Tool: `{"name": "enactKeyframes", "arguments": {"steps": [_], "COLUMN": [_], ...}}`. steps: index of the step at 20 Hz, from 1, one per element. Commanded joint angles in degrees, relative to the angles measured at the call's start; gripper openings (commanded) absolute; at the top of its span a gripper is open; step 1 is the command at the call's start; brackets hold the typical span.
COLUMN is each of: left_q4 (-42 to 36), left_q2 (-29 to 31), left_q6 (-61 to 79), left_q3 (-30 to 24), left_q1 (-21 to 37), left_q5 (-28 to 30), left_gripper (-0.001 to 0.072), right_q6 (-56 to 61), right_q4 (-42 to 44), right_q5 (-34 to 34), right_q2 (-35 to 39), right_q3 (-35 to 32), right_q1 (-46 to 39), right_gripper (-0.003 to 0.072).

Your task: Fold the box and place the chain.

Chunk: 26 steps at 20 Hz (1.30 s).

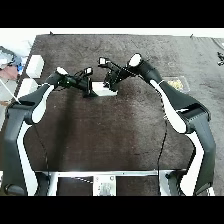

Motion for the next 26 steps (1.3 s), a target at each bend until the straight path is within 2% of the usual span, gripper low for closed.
{"name": "enactKeyframes", "arguments": {"steps": [1,7,13,17,22,23,24,25,26], "left_q4": [0.0,0.0,0.0,0.0,0.0,0.0,0.0,0.0,0.0], "left_q2": [0.0,0.0,0.0,0.0,0.0,0.0,0.0,0.0,0.0], "left_q6": [-0.1,-0.1,-0.1,-0.1,-0.1,-0.1,-0.1,-0.1,-0.1], "left_q3": [0.0,0.0,0.0,0.0,0.0,0.0,0.0,0.0,0.0], "left_q1": [0.0,0.0,0.0,0.0,0.0,0.0,0.0,0.0,0.0], "left_q5": [0.1,0.1,0.1,0.1,0.1,0.1,0.1,0.1,0.1], "left_gripper": [0.0073,0.0073,0.0073,0.0073,0.0073,0.0073,0.0073,0.0073,0.0073], "right_q6": [0.6,2.1,2.1,2.1,1.9,2.4,2.5,2.5,2.5], "right_q4": [-0.4,1.5,5.3,5.9,13.7,13.9,13.9,13.8,13.8], "right_q5": [1.7,7.4,8.0,8.5,8.0,7.6,7.6,7.6,7.5], "right_q2": [-0.4,-0.7,-2.8,-1.4,-0.2,-0.2,-0.3,-0.4,-0.7], "right_q3": [-0.1,-0.1,-0.1,0.0,0.0,-0.1,-0.1,-0.1,-0.1], "right_q1": [0.2,0.1,0.0,-0.9,-3.9,-4.3,-4.4,-4.4,-4.3], "right_gripper": [0.0215,0.0217,0.0226,0.0226,0.0224,0.0209,0.0080,0.0028,0.0026]}}
